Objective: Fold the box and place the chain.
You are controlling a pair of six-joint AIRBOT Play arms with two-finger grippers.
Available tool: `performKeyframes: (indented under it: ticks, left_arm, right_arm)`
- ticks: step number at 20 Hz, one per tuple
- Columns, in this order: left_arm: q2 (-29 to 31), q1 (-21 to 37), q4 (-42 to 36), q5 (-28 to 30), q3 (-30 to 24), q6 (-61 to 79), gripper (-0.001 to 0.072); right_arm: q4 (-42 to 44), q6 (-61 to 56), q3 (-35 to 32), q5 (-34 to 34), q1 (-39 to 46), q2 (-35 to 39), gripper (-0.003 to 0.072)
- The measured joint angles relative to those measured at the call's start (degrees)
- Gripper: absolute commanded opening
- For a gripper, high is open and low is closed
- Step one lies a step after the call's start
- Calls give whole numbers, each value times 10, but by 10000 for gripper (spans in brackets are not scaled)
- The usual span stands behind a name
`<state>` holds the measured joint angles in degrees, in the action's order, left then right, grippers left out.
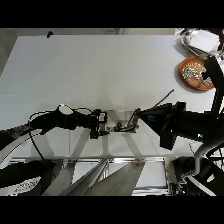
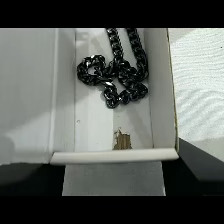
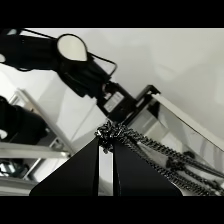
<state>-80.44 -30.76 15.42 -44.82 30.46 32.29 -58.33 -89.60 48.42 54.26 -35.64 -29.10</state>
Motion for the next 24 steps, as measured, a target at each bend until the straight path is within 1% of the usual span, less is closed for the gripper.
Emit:
performKeyframes:
  ticks: [3,8,12,17,22,24]
  left_arm:
    - [0,0,0,0,0,0,258]
    - [0,0,0,0,0,0,258]
    - [0,0,0,0,0,0,258]
    - [0,0,0,0,0,0,258]
    - [0,0,0,0,0,0,258]
    - [0,0,0,0,0,0,258]
  right_arm:
    - [-10,-2,0,-15,-34,-28,8]
    - [-63,-25,0,-22,-75,-108,8]
    - [-86,-41,-1,-19,-83,-155,8]
    - [-108,-49,-21,-20,-86,-210,9]
    - [-113,-50,-35,-42,-86,-274,10]
    - [-114,-51,-36,-47,-86,-299,89]
